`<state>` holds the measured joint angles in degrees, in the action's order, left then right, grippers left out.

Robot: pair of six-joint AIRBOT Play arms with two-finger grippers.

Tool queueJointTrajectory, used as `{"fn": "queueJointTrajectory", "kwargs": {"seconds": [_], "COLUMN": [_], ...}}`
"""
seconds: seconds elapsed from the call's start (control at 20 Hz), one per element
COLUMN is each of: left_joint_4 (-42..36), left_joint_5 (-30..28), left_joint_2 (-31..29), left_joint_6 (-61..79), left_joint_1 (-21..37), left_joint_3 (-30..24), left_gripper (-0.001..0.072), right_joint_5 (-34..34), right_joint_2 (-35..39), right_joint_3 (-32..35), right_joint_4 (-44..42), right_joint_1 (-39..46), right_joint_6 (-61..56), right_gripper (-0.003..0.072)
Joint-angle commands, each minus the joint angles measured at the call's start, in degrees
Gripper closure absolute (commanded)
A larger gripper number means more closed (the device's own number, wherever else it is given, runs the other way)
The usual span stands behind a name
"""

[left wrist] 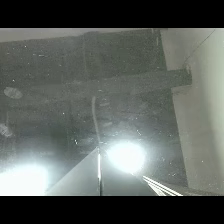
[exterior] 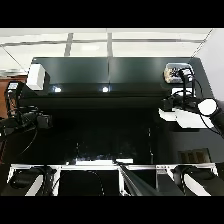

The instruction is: Fold the box and place the chain.

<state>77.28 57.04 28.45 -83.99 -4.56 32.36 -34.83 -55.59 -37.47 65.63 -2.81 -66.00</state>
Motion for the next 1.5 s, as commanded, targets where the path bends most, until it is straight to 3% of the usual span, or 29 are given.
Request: {"fn": "queueJointTrajectory", "kwargs": {"seconds": [0.0, 0.6, 0.85, 0.9, 0.95, 1.0, 1.05, 1.1, 1.2, 1.3, 1.45], "left_joint_4": [0.0, 0.0, 0.0, 0.0, 0.0, 0.0, 0.0, 0.0, -0.2, -0.2, -0.4], "left_joint_5": [0.0, 0.0, 0.0, 0.0, 0.0, 0.0, 0.0, -0.1, -1.7, -2.4, -4.3], "left_joint_2": [0.0, 0.0, 0.0, 0.0, 0.0, -0.1, 0.0, 0.0, 0.0, 0.0, 0.0], "left_joint_6": [0.0, 0.0, 0.0, 0.0, 0.0, 0.0, 0.0, 0.0, 0.0, 0.0, 0.0], "left_joint_1": [0.0, 0.0, 0.0, 0.0, 0.0, 0.0, 0.0, 0.0, 0.0, 0.0, 0.0], "left_joint_3": [0.0, 0.0, 0.0, 0.0, 0.0, 0.0, 0.0, 0.0, 0.0, 0.0, 0.0], "left_gripper": [0.0685, 0.0684, 0.0685, 0.0685, 0.0684, 0.0685, 0.0684, 0.0685, 0.0685, 0.0684, 0.0685], "right_joint_5": [0.0, 0.0, 1.0, 7.4, 14.2, 22.1, 29.5, 34.3, 36.3, 28.8, 8.9], "right_joint_2": [0.1, 0.1, 0.1, -0.1, -0.3, -0.5, -1.0, -1.3, -2.8, -6.1, -12.9], "right_joint_3": [0.0, 0.0, 0.0, 0.0, 0.0, 0.1, 0.0, 0.0, -1.2, -5.2, -14.8], "right_joint_4": [0.0, 0.0, -14.4, -14.7, -13.9, -12.9, -11.0, -8.7, -8.2, -8.3, -8.4], "right_joint_1": [-0.1, -0.1, -0.1, -0.3, 0.0, 0.4, 1.0, 2.5, 11.0, 25.2, 47.4], "right_joint_6": [0.0, 0.0, 0.3, 1.1, 1.1, 1.1, 1.4, 1.8, 1.8, 1.6, -3.8], "right_gripper": [0.0673, 0.0673, 0.0673, 0.0671, 0.064, 0.0214, -0.0034, -0.0034, -0.0034, -0.0034, -0.0034]}}
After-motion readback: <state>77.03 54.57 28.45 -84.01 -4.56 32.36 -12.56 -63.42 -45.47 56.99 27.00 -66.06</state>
